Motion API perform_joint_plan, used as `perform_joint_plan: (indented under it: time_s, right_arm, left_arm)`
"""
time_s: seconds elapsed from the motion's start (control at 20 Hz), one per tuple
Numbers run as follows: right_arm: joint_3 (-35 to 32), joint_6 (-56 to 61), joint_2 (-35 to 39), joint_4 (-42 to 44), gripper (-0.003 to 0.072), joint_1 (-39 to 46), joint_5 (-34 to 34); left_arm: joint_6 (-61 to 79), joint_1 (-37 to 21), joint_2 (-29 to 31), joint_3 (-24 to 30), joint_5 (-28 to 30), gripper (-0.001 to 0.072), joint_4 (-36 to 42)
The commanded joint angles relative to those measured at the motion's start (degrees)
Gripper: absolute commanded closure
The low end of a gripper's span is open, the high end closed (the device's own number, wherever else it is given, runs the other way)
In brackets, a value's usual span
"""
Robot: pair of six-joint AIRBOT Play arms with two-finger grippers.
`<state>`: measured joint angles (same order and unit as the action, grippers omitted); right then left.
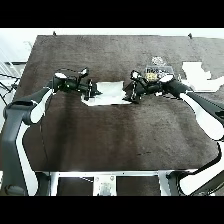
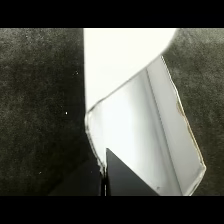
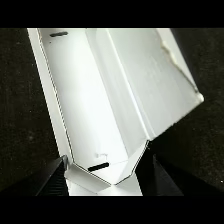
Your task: Fold the box and place the chain.
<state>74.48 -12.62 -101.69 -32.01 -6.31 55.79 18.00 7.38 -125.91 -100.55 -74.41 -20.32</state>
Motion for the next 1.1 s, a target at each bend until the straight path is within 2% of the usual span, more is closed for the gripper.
perform_joint_plan:
  time_s: [0.0, 0.2, 0.45, 0.6, 1.05]
  right_arm:
    - [0.07, -1.62, -0.2, 0.02, 0.0044, -0.07, 1.07]
    - [0.72, -3.02, -1.01, 0.04, 0.0044, -0.07, 2.27]
    - [6.27, -2.84, -5.05, 0.04, 0.0044, -0.11, 7.87]
    - [6.95, -2.84, -6.16, 0.0, 0.0044, -0.09, 9.68]
    - [8.17, -4.22, -9.11, -0.2, 0.0044, -0.74, 10.73]
  left_arm:
    - [-0.02, 0.02, 0.0, 0.0, -0.02, 0.0689, 0.0]
    - [0.0, 0.02, 0.0, 0.02, 0.0, 0.0689, 0.0]
    - [0.0, 0.02, 0.0, 0.02, 0.02, 0.0689, -0.02]
    - [0.0, 0.02, 0.0, 0.0, 0.02, 0.0689, -0.02]
    - [0.0, 0.02, 0.0, 0.0, -0.09, 0.0689, -0.02]
